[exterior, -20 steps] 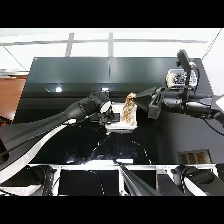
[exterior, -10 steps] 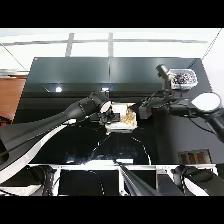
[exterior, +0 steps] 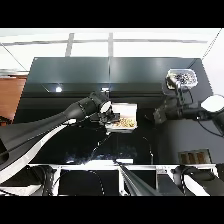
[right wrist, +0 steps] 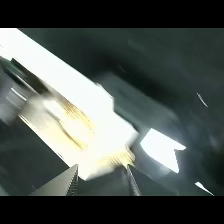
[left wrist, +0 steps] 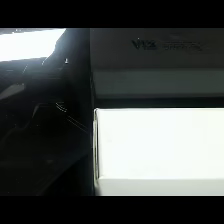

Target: Fold the box and place the chain.

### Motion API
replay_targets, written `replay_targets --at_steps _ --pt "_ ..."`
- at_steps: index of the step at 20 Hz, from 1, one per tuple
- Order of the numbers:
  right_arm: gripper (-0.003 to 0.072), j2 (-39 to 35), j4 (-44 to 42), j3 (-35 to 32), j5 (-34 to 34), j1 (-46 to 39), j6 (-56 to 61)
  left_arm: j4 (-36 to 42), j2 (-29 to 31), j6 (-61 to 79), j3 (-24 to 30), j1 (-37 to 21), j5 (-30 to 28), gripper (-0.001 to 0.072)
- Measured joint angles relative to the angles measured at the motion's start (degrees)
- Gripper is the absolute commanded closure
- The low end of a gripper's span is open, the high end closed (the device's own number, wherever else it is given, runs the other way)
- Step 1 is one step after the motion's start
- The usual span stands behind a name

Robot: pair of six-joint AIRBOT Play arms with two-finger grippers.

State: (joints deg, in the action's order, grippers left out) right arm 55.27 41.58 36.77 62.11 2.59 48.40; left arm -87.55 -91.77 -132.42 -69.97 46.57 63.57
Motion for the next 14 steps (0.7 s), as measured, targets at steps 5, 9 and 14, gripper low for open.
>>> replay_targets --at_steps 5,9,14 --pt "-0.0017 -0.52 -2.47 -10.34 -7.45 0.55 -12.35 0.02 0.0 0.0 0.0 0.0 -0.02 0.0677" --pt "-0.0017 0.0 -4.2 -12.96 -13.64 5.53 -34.16 0.0 0.0 0.0 0.0 0.0 -0.04 0.0677" --pt "-0.001 4.94 -9.25 -13.77 -18.56 9.33 -52.94 0.0 0.0 0.0 0.0 0.0 -0.04 0.0677"
